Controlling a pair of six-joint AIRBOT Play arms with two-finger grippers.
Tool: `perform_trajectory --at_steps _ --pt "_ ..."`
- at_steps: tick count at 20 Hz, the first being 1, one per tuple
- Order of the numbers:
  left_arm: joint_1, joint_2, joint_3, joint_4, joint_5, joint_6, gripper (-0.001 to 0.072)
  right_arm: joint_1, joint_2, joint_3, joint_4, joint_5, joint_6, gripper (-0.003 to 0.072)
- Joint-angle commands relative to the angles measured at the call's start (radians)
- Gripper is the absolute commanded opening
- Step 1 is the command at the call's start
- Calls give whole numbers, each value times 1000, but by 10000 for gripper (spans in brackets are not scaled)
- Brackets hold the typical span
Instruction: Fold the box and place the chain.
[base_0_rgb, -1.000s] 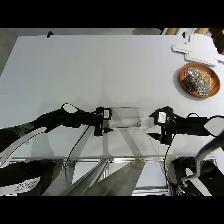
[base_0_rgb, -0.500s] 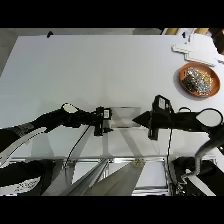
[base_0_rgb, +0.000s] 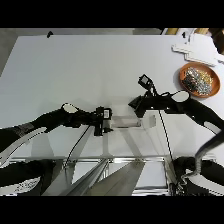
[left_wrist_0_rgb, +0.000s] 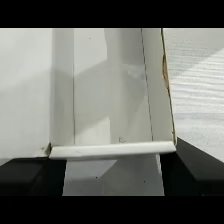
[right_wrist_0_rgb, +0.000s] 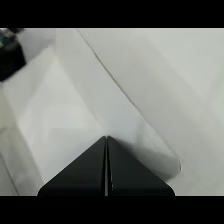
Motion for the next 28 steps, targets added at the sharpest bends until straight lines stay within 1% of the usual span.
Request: perform_trajectory --at_steps 1,3,4,5,7,8,10,12,14,16,17,18,19,20,21,22,23,25,27,28 --pt "0 0 0 0 0 1 14 -23 -58 14 -98 -5 63 16" --pt "0 0 0 0 0 1 14 -40 -47 14 -103 51 77 16" --pt "0 0 0 0 0 1 14 -55 -19 14 -127 97 82 16" --pt "0 0 0 0 0 1 14 -74 22 14 -156 134 84 16" --pt "0 0 0 0 0 1 14 -122 138 14 -165 171 80 16" --pt "0 0 0 0 0 1 14 -146 198 13 -180 180 43 15" --pt "0 0 0 0 0 1 14 -177 277 13 -274 234 -103 16" --pt "0 0 0 0 0 1 14 -175 288 10 -348 336 -191 15" --pt "0 0 0 0 0 1 14 -155 287 -27 -396 369 -327 18" --pt "0 0 0 0 0 0 14 -127 287 -83 -414 364 -433 95" --pt "0 0 0 0 0 1 14 -108 287 -108 -410 345 -478 212" --pt "0 0 0 0 0 1 14 -84 287 -132 -405 309 -508 301" --pt "0 0 0 0 0 1 14 -62 287 -148 -406 274 -511 324" --pt "0 0 0 0 0 1 14 -47 287 -160 -406 239 -510 314" --pt "0 0 0 0 0 1 14 -41 286 -164 -406 213 -502 254" --pt "0 0 0 0 0 1 14 -42 285 -164 -406 198 -497 213" --pt "0 0 0 0 0 1 14 -48 282 -164 -406 195 -496 199" --pt "0 0 0 0 0 0 14 -57 272 -164 -404 196 -493 198" --pt "0 0 0 0 0 1 14 -57 249 -164 -374 196 -491 190" --pt "0 0 0 0 0 1 14 -57 231 -164 -351 196 -492 174"
